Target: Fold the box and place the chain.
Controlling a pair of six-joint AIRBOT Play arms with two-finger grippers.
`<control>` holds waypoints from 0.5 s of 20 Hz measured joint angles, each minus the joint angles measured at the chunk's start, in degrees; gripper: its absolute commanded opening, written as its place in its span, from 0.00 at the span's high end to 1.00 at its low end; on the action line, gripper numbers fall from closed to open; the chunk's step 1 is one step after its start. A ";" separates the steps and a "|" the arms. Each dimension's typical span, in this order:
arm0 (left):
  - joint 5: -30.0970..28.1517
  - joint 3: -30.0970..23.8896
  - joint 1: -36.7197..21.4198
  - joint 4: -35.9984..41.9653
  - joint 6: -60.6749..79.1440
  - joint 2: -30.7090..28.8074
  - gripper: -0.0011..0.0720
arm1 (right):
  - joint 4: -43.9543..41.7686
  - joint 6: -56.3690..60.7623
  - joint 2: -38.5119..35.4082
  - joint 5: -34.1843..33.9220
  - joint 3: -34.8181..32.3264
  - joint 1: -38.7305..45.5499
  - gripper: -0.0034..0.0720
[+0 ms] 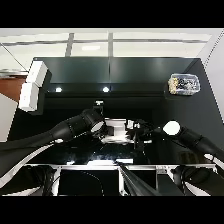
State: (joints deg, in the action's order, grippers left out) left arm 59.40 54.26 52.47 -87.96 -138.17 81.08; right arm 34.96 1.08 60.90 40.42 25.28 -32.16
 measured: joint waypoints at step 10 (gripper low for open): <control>-0.48 0.00 0.00 0.13 -0.24 0.00 0.95 | 0.46 2.08 -0.83 -1.99 0.39 1.55 0.91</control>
State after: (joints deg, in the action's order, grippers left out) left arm 58.92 54.26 52.47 -87.83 -138.41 81.08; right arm 35.42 3.16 60.07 38.44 25.67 -30.61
